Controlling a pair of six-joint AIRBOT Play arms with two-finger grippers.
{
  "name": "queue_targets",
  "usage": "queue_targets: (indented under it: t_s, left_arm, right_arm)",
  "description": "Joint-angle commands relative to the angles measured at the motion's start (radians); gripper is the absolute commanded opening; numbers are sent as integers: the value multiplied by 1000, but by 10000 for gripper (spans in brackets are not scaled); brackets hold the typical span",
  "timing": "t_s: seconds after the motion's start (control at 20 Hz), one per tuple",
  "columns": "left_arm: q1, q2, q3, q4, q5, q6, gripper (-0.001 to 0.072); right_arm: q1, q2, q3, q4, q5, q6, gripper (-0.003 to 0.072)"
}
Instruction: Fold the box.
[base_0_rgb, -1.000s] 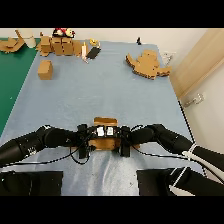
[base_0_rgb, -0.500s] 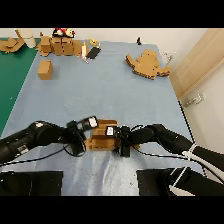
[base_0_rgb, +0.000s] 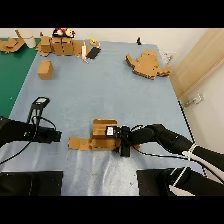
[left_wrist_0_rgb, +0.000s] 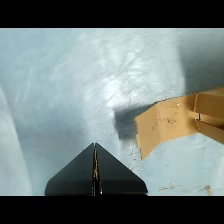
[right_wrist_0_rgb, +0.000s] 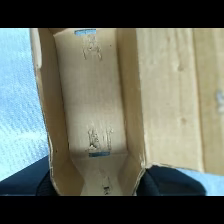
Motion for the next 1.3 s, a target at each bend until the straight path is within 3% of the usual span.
queue_targets:
  t_s: [0.0, 0.3, 0.75, 1.25]
  left_arm:
    - [123, 0, -79, -217, 0, -13, 13]
    - [122, -93, -190, -543, 157, 151, 13]
    - [-69, -192, -211, -670, 398, 165, 13]
    - [-83, -196, -212, -734, 377, 222, 12]
  right_arm:
    - [1, 1, 0, 0, -5, 0, 581]
    - [1, 1, 0, 0, -6, 0, 581]
    - [1, 1, 0, 0, -29, 0, 581]
    - [1, 1, 0, 0, -55, 0, 581]
